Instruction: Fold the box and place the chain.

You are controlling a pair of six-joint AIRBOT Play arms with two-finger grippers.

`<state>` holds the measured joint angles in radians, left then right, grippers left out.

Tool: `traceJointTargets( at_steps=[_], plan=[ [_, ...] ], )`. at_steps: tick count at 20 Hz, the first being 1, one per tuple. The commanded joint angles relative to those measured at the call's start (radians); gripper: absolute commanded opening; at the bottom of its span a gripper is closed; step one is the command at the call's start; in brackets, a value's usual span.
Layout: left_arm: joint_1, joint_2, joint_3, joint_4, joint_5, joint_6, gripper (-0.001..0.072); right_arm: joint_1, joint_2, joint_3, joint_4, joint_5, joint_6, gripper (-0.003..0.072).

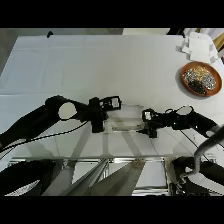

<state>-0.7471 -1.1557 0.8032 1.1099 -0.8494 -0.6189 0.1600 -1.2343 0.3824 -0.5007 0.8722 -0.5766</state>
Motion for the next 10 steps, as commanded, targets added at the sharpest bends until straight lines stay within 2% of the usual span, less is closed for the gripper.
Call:
traceJointTargets(
  at_steps=[1,10],
  plan=[
    [-0.005,-0.014,-0.024,-0.040,-0.063,0.058,0.0002,0.000,0.000,0.000,0.001,0.001,0.000,0.0434],
    [-0.004,-0.096,-0.080,-0.024,-0.057,0.127,0.0020,0.000,0.000,0.000,0.001,0.001,0.000,0.0434]
  ],
)
